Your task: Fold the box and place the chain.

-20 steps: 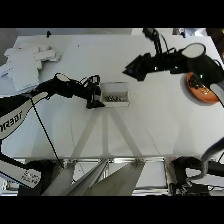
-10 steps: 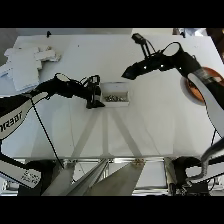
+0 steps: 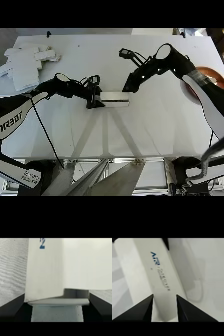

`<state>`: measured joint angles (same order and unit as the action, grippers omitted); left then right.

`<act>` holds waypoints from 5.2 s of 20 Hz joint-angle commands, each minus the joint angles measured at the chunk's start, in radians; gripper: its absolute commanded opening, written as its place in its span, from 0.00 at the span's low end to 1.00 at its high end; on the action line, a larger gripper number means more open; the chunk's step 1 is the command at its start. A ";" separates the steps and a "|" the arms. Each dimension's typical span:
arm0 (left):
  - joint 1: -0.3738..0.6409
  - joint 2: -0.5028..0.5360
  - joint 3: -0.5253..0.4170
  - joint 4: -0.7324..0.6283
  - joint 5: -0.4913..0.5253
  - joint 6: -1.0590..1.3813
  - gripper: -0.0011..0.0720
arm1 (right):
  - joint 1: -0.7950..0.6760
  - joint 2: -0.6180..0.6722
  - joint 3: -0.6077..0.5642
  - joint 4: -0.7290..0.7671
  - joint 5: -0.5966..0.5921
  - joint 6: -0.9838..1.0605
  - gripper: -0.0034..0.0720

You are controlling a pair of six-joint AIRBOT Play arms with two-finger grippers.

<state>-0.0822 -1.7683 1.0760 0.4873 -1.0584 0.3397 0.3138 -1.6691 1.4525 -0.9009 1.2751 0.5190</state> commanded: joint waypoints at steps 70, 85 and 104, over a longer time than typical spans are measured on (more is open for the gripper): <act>0.000 0.000 0.000 0.000 0.000 0.000 0.78 | 0.222 0.215 -0.373 -0.246 -0.591 -0.075 0.40; 0.000 0.000 0.000 0.000 0.000 0.000 0.78 | 0.254 0.219 -0.373 -0.239 -0.453 -0.071 0.55; 0.000 0.000 0.000 0.000 0.000 0.000 0.78 | 0.105 0.068 -0.373 0.594 -0.364 0.166 0.06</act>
<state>-0.0826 -1.7683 1.0752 0.4870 -1.0588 0.3397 0.4053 -1.5131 1.0786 -0.4706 0.8856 0.6758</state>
